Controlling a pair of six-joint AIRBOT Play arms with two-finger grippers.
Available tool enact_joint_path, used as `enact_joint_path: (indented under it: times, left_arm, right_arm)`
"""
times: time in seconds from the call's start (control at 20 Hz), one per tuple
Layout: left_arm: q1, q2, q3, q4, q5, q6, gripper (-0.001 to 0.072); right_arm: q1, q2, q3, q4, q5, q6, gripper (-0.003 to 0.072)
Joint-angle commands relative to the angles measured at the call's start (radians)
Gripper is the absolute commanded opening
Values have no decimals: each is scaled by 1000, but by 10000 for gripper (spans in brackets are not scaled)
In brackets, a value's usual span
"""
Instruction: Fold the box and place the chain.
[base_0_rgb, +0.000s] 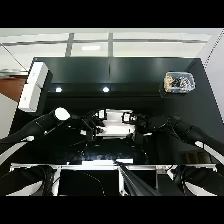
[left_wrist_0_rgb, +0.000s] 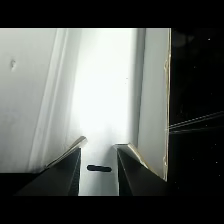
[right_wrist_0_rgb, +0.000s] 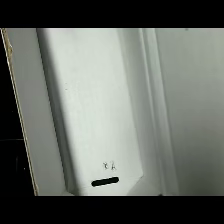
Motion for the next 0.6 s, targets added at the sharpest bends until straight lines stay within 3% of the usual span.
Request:
enact_joint_path:
  times: [0.0,0.3,0.35,0.45,0.55]
  left_arm:
    - [0,0,0,0,-2,0,291]
    - [0,0,0,1,0,0,295]
    - [0,0,0,2,1,0,321]
    - [0,0,0,4,2,0,463]
    - [0,0,0,4,2,0,456]
  right_arm:
    - [0,-1,0,0,2,1,463]
    - [0,-1,0,1,2,1,463]
    - [0,-1,0,1,2,1,462]
    - [0,-1,0,1,2,1,463]
    - [0,-1,0,1,2,1,463]
